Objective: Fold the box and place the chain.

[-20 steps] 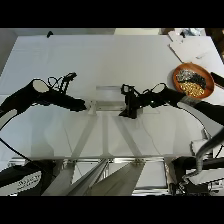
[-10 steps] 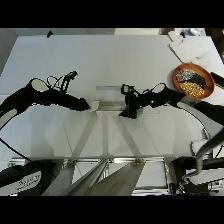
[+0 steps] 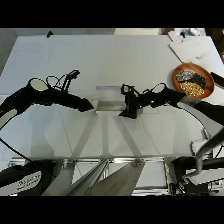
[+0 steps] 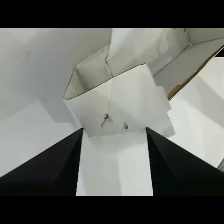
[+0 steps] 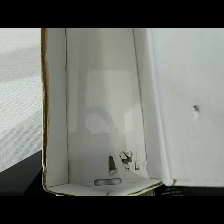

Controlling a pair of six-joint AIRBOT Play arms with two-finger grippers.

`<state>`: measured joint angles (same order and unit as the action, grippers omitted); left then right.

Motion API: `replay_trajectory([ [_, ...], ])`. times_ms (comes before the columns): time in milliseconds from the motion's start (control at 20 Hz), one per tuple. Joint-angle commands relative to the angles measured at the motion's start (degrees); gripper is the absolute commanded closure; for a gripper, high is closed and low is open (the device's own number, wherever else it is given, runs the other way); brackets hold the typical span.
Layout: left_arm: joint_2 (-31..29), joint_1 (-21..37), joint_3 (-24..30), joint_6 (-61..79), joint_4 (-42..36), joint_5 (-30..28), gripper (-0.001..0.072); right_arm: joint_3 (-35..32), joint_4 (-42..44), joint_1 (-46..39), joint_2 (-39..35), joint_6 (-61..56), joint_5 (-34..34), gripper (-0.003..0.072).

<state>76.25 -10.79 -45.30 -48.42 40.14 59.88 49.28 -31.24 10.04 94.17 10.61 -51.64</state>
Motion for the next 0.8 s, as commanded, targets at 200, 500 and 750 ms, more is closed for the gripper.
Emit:
replay_trajectory([
  [200,0.1,0.0,0.0,3.6,-3.2,-1.4,0.0247,0.0,0.0,0.0,0.0,0.0,0.0,0.0185],
  [500,0.7,-1.7,0.0,3.4,-3.3,-4.7,0.0248,0.0,0.0,0.0,0.0,0.0,0.0,0.0185],
  [750,1.4,-3.2,0.0,3.5,-3.7,-4.2,0.0247,0.0,0.0,0.0,0.0,0.0,0.0,0.0185],
])
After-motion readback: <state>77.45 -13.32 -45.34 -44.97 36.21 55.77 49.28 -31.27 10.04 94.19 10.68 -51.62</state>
